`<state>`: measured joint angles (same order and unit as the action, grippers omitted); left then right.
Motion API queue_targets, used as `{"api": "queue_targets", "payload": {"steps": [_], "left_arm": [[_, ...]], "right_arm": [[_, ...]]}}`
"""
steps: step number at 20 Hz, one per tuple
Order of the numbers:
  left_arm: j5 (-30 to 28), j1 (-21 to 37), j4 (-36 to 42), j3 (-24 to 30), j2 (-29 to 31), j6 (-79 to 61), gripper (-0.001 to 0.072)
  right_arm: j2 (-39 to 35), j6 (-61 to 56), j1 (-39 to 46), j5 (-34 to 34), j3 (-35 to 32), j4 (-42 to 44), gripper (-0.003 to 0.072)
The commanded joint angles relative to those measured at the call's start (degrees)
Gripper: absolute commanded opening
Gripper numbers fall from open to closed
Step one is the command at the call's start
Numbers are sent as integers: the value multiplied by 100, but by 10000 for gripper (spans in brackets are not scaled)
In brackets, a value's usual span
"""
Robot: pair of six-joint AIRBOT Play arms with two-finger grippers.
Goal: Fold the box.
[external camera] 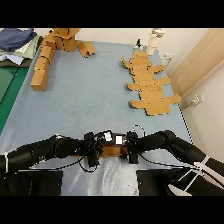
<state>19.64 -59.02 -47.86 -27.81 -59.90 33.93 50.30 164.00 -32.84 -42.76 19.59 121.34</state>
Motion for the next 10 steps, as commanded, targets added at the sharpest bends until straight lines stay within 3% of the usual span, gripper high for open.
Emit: {"api": "queue_targets", "payload": {"steps": [1,2,3,9,10], "left_arm": [[-7,-98,42,11,-17,-4,210],[-20,-101,31,11,-17,-4,480],[-17,-101,31,11,-17,-2,605],[-7,-92,26,9,-13,-2,573],[44,-83,-15,9,-4,-2,403]], "right_arm": [[0,-4,-2,2,4,11,519],[0,-4,-2,0,4,11,518],[0,-4,-2,2,4,11,519],[0,-4,-2,0,4,11,518],[0,-4,-2,2,4,11,519]]}}
